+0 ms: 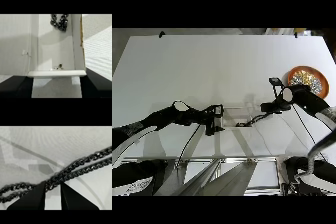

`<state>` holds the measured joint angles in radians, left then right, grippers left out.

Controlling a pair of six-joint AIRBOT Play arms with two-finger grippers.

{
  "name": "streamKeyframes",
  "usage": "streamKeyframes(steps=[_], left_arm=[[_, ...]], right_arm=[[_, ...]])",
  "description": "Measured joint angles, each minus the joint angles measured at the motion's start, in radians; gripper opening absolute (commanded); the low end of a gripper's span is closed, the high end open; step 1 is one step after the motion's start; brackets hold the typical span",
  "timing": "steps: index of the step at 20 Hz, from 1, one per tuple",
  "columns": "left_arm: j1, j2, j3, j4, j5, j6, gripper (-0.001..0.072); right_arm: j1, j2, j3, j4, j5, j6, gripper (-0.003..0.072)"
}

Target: Fold the box and place the chain.

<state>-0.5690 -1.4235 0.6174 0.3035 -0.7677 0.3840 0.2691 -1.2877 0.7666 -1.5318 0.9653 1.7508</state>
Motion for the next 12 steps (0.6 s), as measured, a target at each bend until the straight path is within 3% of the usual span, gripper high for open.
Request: streamKeyframes(steps=[11,12], left_arm=[[0.000,0.000,0.000,0.000,0.000,0.000,0.0311],[0.000,0.000,0.000,0.000,0.000,0.000,0.0311]], right_arm=[[0.000,-0.009,-0.013,-0.009,-0.018,0.014,0.0152],[0.000,-0.010,-0.016,-0.009,-0.016,0.016,0.0116]])
